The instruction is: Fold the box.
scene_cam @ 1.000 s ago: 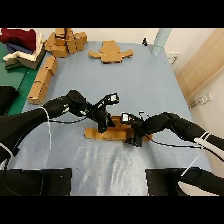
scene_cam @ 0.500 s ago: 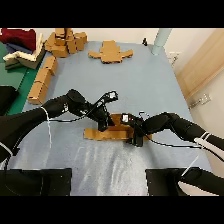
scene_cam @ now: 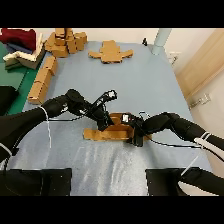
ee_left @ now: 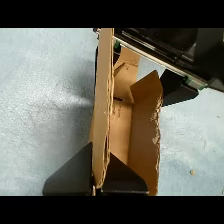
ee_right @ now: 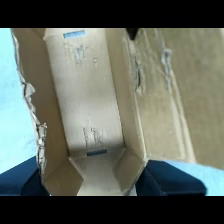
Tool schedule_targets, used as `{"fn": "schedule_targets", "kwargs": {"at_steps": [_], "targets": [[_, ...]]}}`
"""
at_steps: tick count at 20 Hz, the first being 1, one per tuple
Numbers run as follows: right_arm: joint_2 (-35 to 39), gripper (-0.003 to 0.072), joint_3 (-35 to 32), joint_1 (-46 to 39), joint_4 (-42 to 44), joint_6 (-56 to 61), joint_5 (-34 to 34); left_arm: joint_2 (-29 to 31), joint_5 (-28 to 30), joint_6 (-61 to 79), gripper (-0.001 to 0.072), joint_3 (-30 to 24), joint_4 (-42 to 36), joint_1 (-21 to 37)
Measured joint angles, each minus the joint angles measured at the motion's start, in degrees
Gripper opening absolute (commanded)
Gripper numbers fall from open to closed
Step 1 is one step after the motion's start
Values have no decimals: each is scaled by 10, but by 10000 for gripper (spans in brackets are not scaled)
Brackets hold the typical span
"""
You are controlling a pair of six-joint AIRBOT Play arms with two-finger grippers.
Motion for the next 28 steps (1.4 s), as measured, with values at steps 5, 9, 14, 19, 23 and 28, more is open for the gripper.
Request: {"fn": "schedule_targets", "kwargs": {"at_steps": [5,9,14,19,23,28], "targets": [[0,705,0,6,3,-6,13,0,2,2,14,0,0,-5],[-2,628,0,7,2,-7,20,0,1,3,14,0,0,-7],[-4,512,0,8,0,-9,25,0,-3,4,14,0,0,-7],[-4,530,0,8,-1,-9,28,0,0,4,14,0,-2,-7],[-4,529,0,8,-1,-9,27,0,1,4,14,0,-3,-7],[-4,530,0,8,-1,-9,18,0,1,4,14,0,-6,-7]]}}
